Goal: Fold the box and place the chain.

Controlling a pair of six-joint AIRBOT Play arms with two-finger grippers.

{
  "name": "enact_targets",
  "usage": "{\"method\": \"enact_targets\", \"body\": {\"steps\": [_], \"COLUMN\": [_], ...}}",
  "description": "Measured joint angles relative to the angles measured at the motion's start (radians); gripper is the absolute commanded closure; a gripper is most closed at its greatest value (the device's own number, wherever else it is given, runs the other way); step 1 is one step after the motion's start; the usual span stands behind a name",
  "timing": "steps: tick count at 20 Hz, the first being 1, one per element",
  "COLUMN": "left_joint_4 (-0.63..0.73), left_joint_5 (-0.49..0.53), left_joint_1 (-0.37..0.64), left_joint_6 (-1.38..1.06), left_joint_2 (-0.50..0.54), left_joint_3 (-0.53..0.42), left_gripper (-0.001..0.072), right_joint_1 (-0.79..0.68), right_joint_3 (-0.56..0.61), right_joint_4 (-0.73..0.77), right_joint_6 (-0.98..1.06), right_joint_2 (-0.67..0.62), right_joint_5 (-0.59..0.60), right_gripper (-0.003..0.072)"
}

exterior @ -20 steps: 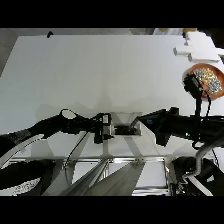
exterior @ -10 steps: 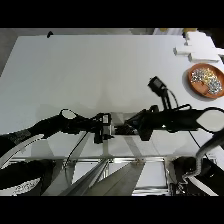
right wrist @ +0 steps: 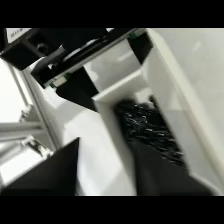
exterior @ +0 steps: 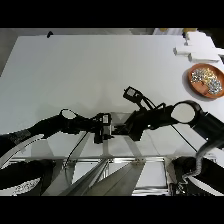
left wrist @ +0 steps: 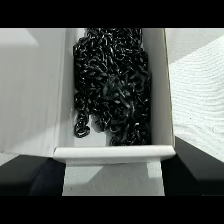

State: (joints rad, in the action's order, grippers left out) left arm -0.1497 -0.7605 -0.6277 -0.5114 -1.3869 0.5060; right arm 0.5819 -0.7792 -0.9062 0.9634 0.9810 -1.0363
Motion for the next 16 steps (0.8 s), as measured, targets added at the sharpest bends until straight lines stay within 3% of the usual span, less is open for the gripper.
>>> {"method": "enact_targets", "body": {"steps": [1,3,6,12,15,16], "left_joint_4": [0.000,0.000,0.000,0.000,0.000,0.000], "left_joint_5": [0.000,0.000,0.000,0.000,0.000,0.000], "left_joint_1": [0.000,0.000,0.000,0.000,0.000,0.000], "left_joint_6": [0.000,0.000,0.000,0.000,0.000,0.000], "left_joint_2": [0.000,0.000,0.000,0.000,0.000,0.000], "left_joint_3": [0.000,0.000,0.000,0.000,0.000,0.000], "left_gripper": [0.0436,0.0436,0.0436,0.0436,0.0436,0.0436], "right_joint_1": [-0.023,-0.073,-0.125,-0.110,-0.050,-0.032], "right_joint_3": [-0.051,-0.150,-0.232,-0.218,-0.169,-0.158], "right_joint_4": [-0.016,-0.038,-0.062,-0.098,-0.103,-0.104], "right_joint_6": [-0.001,-0.003,-0.029,-0.221,-0.307,-0.321], "right_joint_2": [0.026,0.078,0.140,0.236,0.248,0.248], "right_joint_5": [-0.050,-0.107,-0.084,-0.035,-0.027,-0.025], "right_gripper": [0.0667,0.0667,0.0667,0.0664,0.0492,0.0484]}}
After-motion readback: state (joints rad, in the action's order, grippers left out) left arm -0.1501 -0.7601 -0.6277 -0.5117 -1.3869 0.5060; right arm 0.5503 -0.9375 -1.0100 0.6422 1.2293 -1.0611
